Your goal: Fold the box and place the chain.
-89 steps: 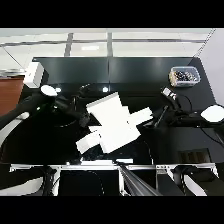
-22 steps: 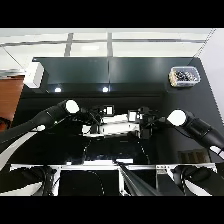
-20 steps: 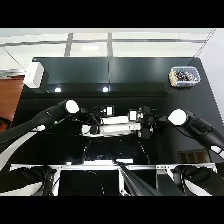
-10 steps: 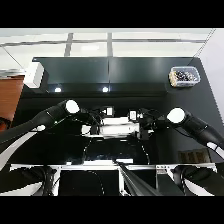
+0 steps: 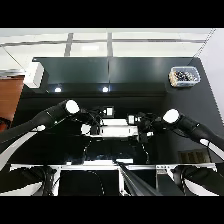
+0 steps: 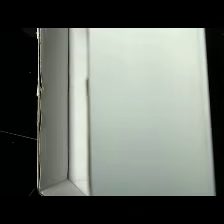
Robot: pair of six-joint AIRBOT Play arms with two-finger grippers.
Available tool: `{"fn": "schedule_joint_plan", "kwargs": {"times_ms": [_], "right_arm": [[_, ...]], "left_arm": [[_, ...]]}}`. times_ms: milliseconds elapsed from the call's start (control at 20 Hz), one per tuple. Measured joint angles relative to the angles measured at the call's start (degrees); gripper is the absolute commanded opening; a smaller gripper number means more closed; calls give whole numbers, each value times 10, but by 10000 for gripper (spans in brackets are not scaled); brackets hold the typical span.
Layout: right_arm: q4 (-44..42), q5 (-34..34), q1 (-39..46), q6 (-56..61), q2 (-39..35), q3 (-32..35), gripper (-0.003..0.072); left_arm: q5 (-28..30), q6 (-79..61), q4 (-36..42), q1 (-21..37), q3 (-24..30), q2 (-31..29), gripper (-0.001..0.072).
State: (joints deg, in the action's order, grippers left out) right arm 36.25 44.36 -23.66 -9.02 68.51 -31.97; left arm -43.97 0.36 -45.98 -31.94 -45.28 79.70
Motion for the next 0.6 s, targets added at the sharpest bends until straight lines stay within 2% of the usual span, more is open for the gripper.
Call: {"fn": "schedule_joint_plan", "kwargs": {"times_ms": [600], "right_arm": [[-25, -10, 24, -37, 34, 1, 717]], "left_arm": [[1, 0, 0, 0, 0, 0, 31]]}}
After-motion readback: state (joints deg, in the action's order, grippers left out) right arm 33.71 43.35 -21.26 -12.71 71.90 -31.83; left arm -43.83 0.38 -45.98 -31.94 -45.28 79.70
